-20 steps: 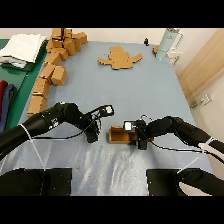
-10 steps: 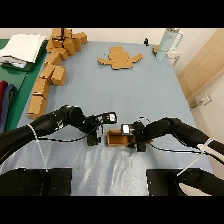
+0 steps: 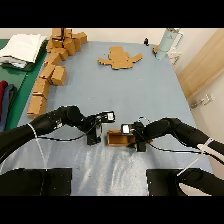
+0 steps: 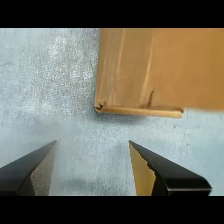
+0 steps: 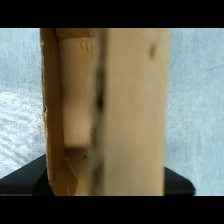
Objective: Fold the box.
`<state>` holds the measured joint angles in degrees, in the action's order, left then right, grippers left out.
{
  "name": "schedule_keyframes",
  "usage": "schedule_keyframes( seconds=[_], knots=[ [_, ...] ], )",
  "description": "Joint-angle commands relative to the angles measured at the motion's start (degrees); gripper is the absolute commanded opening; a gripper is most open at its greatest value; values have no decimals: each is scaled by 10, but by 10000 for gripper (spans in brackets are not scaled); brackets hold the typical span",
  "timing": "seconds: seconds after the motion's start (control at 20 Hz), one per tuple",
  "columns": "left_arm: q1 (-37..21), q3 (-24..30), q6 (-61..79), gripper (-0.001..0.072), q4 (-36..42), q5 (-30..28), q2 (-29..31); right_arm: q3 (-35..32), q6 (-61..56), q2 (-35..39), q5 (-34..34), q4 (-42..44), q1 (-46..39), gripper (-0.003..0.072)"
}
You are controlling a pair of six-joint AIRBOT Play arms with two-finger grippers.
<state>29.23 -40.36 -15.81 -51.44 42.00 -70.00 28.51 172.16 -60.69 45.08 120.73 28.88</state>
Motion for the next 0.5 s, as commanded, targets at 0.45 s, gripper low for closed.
schedule_keyframes(
  seconds=[0.45],
  knots=[
    [-19,97,353,693,294,-61,0,0,0,0,0,-1,0,508]
  ],
)
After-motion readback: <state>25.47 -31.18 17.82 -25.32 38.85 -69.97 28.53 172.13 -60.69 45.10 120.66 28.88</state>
